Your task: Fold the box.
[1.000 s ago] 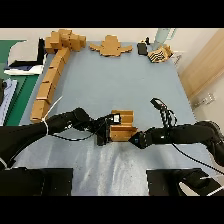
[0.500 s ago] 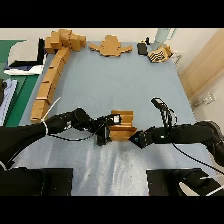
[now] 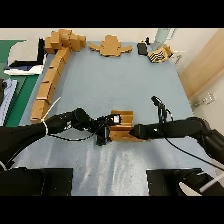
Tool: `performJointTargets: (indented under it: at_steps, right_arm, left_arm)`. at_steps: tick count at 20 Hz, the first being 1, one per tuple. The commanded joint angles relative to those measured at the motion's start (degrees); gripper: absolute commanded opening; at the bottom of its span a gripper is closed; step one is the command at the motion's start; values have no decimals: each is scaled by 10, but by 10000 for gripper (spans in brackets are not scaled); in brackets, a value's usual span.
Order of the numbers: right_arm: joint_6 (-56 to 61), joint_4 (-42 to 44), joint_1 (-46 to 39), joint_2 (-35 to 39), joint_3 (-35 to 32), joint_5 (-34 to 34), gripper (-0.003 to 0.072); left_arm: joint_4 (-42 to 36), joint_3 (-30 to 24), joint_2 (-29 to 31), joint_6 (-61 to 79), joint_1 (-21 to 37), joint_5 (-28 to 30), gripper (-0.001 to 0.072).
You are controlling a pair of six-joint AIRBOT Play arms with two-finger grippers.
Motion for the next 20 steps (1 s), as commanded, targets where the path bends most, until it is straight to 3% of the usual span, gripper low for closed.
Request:
performJointTargets:
  at_steps: [1,6,8,10,20]
  right_arm:
    - [-42,52,0,-71,35,92,84]
    - [-63,31,0,-218,130,132,84]
    - [-93,30,0,-272,140,131,6]
    - [-122,30,0,-306,140,118,6]
    - [-186,12,1,-330,140,89,6]
  left_arm:
    - [0,1,0,0,0,1,323]
    - [0,1,0,0,0,1,323]
    - [0,1,0,0,0,1,323]
    - [0,1,0,0,0,1,323]
    - [0,1,0,0,0,1,322]
